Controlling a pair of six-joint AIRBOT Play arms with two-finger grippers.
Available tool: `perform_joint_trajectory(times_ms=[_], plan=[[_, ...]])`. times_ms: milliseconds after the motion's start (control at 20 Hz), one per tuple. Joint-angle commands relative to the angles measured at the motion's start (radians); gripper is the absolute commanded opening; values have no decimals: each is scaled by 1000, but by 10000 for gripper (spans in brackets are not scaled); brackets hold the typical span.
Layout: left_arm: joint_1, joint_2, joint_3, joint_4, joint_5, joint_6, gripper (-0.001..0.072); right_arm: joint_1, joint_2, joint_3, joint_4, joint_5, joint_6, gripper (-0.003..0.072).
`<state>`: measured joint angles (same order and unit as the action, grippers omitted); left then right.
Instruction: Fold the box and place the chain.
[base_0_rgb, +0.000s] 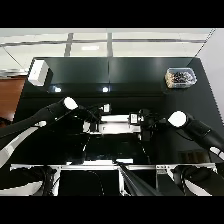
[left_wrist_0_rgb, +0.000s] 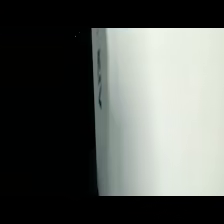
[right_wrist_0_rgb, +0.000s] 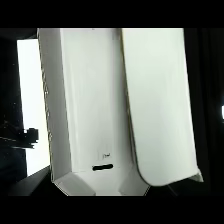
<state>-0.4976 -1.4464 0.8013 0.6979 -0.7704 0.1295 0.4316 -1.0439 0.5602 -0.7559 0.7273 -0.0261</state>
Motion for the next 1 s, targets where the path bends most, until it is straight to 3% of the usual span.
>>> perform_joint_trajectory(times_ms=[0, 250, 500, 950], plan=[[-1, -1, 0, 0, 0, -2, 27, -8, 11, 22, -23, -28, 2, 695], [-1, -1, 0, -2, 0, -2, 27, -71, -9, 22, -4, -27, 2, 695], [-1, -1, 0, -4, 0, -3, 27, -80, -90, 22, 195, 84, -155, 695], [-1, -1, 0, -7, 4, -2, 27, -81, -224, 22, 249, 69, -282, 695]])
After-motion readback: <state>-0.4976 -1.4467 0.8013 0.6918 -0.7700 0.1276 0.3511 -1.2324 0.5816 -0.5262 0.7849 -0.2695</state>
